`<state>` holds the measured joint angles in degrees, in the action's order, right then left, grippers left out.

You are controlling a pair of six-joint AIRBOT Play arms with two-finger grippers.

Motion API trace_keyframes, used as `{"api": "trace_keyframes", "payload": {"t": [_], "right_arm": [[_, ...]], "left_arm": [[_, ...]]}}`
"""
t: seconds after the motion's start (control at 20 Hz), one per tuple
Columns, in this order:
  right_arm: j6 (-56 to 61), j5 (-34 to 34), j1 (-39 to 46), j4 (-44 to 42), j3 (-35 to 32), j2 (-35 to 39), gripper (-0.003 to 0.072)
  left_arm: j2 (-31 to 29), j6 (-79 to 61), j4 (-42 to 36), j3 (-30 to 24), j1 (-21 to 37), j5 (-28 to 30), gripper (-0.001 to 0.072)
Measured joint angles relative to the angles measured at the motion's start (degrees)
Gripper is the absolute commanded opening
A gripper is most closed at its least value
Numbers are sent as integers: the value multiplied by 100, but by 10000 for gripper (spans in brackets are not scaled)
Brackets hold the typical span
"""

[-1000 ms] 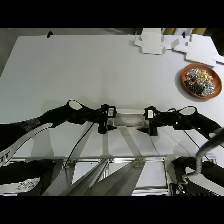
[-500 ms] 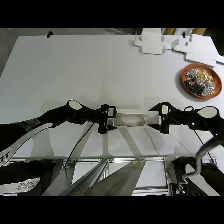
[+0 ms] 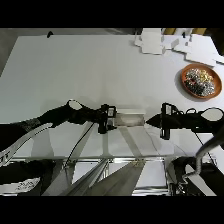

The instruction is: Fold the box and place the chain.

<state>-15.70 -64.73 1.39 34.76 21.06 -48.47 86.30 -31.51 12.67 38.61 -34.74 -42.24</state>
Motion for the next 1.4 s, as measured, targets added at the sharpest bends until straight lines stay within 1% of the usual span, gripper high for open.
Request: {"api": "trace_keyframes", "payload": {"t": [0.15, 0.3, 0.45, 0.6, 0.7, 0.8, 0.9, 1.05, 1.2, 1.4], "right_arm": [[31, 162, -435, -461, 2, -2, 18], [76, 820, -723, -1244, 116, -98, 18], [170, 1508, -837, -1917, 393, -573, 18], [326, 1862, -881, -2164, 588, -1204, 18], [446, 2037, -892, -2120, 651, -1554, 18], [667, 2179, -896, -1891, 686, -1810, 18], [951, 2284, -896, -1600, 699, -1963, 18], [1329, 2229, -896, -1294, 713, -2020, 17], [1554, 1871, -876, -1016, 713, -1705, 17], [1670, 1517, -487, -632, 715, -929, 17]], "left_arm": [[0, 0, 0, 0, 0, 0, 152], [0, 2, 0, 0, 0, 2, 152], [0, 0, 0, 0, 0, 0, 152], [0, 2, 0, 0, 0, 0, 152], [0, 7, -2, 0, 0, 0, 152], [0, 9, -2, 0, 0, 2, 152], [0, 11, -7, 0, 0, 4, 152], [2, 7, -7, 0, 0, 4, 152], [2, 0, 9, 0, 0, -11, 152], [2, 0, 4, 0, 0, -7, 152]]}}
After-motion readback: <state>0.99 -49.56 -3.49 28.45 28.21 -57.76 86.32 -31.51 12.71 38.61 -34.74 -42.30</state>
